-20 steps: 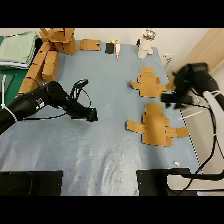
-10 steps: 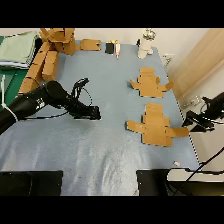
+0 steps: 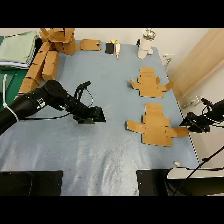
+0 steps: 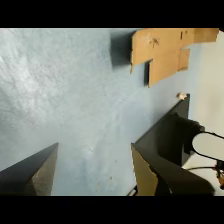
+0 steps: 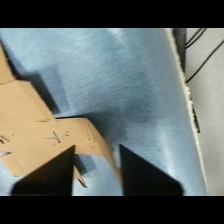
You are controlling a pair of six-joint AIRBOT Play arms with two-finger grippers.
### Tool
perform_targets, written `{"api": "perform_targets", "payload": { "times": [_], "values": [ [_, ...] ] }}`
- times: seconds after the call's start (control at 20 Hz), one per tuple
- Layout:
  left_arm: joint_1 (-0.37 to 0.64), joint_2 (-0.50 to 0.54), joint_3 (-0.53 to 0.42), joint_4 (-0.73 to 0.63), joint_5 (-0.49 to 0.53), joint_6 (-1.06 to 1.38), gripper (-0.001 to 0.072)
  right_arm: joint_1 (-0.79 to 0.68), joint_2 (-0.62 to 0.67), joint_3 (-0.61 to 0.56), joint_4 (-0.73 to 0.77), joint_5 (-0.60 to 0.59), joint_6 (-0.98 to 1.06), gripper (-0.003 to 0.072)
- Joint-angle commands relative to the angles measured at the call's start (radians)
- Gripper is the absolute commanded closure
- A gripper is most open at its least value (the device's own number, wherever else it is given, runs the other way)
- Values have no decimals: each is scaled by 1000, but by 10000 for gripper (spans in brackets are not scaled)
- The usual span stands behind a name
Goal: Fold the box.
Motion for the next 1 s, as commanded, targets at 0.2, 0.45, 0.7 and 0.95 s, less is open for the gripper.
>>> {"api": "perform_targets", "payload": {
  "times": [0.2,0.45,0.7,0.95],
  "values": [
    [-1,0,0,-89,-35,-3,9,32,-5,-117,93,-42,-49,598],
    [1,0,0,-94,-39,95,10,198,37,-146,232,-32,-24,683],
    [58,0,0,-93,-92,159,10,514,108,-224,272,15,19,684],
    [142,0,0,-62,-189,181,10,735,196,-232,262,131,56,583]
  ]
}}
